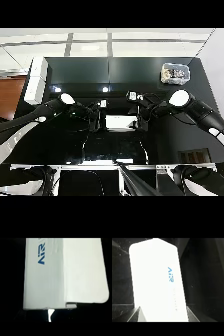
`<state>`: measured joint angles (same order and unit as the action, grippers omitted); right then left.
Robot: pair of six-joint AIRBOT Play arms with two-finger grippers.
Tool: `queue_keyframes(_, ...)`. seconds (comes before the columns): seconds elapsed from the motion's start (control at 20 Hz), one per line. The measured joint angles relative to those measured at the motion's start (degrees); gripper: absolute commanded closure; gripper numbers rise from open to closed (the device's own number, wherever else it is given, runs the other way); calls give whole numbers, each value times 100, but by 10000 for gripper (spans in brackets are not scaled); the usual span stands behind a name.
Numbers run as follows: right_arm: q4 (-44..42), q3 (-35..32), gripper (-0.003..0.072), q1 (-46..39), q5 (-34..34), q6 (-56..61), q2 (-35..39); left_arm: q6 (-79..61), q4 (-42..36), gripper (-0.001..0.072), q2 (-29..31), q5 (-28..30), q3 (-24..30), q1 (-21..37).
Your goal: Fold the box and place the chain.
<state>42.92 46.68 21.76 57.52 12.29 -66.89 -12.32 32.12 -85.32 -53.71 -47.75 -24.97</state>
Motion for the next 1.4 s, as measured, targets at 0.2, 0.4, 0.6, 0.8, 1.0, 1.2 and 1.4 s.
queue_keyframes(0.2, -4, -13, 387, 11, 9, -44, -72, 0, 2, 268, 0, -2, 0, 0)
queue_keyframes(0.4, 120, -13, 492, 11, 4, 177, -96, 0, 4, 269, 0, 0, 0, 0)
queue_keyframes(0.6, 192, -13, 500, 11, -4, 295, -101, 0, 7, 268, 0, 0, 0, 0)
queue_keyframes(0.8, 229, -13, 500, 11, -37, 361, -103, 2, 7, 268, 0, 0, 0, 0)
queue_keyframes(1.0, 372, -20, 499, 11, -15, 387, -103, 2, 7, 269, 0, 7, 0, 0)
queue_keyframes(1.2, 450, -76, 497, 11, 2, 402, -103, 2, 9, 268, 0, 7, 0, 0)
queue_keyframes(1.4, 516, -116, 479, 11, 24, 542, -83, -9, 13, 269, 0, 4, 0, 0)
